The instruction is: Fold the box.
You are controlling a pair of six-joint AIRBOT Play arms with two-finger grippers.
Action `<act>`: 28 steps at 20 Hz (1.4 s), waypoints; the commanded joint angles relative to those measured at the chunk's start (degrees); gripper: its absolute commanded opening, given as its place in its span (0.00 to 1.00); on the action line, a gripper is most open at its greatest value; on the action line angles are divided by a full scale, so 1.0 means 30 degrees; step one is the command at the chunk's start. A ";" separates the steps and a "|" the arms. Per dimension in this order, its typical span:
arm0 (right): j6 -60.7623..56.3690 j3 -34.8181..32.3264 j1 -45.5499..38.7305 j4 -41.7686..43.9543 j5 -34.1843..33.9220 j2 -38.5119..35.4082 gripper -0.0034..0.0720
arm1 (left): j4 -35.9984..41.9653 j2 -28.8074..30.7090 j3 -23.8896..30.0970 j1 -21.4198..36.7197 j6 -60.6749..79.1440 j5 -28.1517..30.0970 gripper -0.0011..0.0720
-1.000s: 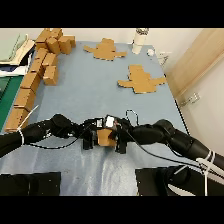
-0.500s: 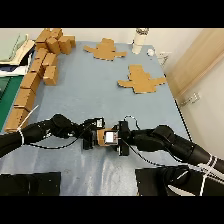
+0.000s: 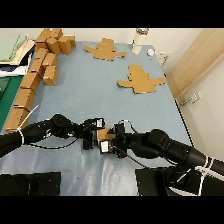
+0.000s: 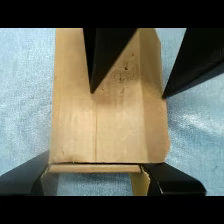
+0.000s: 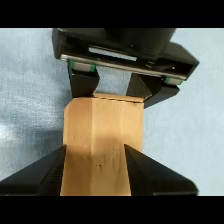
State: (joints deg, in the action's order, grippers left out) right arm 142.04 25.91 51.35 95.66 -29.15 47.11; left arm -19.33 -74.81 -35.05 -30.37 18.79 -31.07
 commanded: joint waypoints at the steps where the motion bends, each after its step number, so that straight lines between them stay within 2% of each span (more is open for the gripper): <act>1: -0.6331 -0.0277 0.1894 -0.6339 0.0576 0.0022 0.76 | 0.0000 0.0007 -0.0007 0.0007 0.0007 0.0007 0.82; 2: -0.8174 -0.0386 0.2441 -0.8160 0.0495 0.0022 0.72 | 0.0000 0.0007 -0.0007 0.0007 0.0007 0.0007 0.82; 4: -1.0812 -0.0634 0.3111 -1.0761 0.0452 0.0029 0.72 | 0.0000 0.0007 -0.0007 0.0007 0.0007 0.0007 0.82; 9: -1.0841 -0.0692 0.3118 -1.0907 0.0430 0.0029 0.72 | 0.0000 0.0007 -0.0007 0.0007 0.0007 0.0007 0.82; 12: -1.0848 -0.0685 0.3293 -1.0047 0.0393 -0.0182 0.75 | 0.0000 0.0007 -0.0007 0.0007 0.0007 0.0000 0.82; 14: -1.0848 -0.0685 0.3876 -0.8284 0.0335 -0.0765 0.90 | 0.0000 0.0007 -0.0007 0.0007 0.0007 0.0000 0.82; 18: -1.0928 -0.0648 0.4146 -0.5428 0.0532 -0.2361 0.90 | 0.0000 0.0007 -0.0007 0.0007 0.0007 0.0007 0.82; 24: -1.1890 -0.0648 0.2783 -0.5464 0.0729 -0.4867 0.90 | 0.0000 0.0007 -0.0007 0.0007 0.0007 0.0007 0.82; 28: -1.1825 -0.0648 0.0306 -0.5705 0.1224 -0.4146 0.90 | 0.0000 0.0007 -0.0007 0.0007 0.0007 0.0007 0.82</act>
